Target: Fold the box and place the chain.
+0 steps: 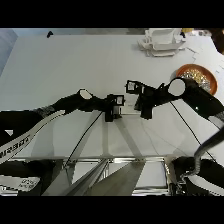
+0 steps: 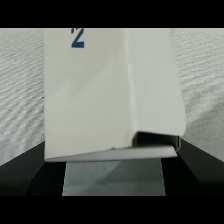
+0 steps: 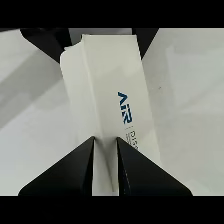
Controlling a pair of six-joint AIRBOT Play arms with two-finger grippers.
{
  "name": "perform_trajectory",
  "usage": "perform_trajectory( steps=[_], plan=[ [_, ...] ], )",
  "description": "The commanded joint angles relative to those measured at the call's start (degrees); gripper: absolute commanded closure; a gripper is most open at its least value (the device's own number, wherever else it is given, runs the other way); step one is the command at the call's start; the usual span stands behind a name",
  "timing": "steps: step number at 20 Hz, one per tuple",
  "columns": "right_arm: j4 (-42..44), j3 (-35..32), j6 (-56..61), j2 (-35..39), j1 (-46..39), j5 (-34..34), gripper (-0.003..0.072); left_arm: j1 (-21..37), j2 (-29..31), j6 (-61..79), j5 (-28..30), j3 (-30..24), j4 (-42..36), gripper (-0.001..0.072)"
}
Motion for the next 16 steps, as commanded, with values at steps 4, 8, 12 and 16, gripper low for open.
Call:
perform_trajectory(
  steps=[4,8,12,16],
  plan=[
    [-1.4,-0.6,2.0,0.9,0.0,-1.5,0.0576,0.0,0.0,0.0,0.0,0.0,0.0,0.0627],
    [-1.4,-2.9,2.0,0.9,0.0,-3.6,0.0574,0.0,0.0,0.0,0.0,0.0,0.0,0.0627],
    [-1.0,-3.3,2.1,0.9,0.0,-3.9,0.0562,0.0,0.0,0.0,0.0,0.0,0.0,0.0627],
    [-1.2,-3.3,2.1,1.6,0.0,-5.3,0.0564,0.0,0.0,0.0,0.0,0.0,0.0,0.0627]
  ],
)
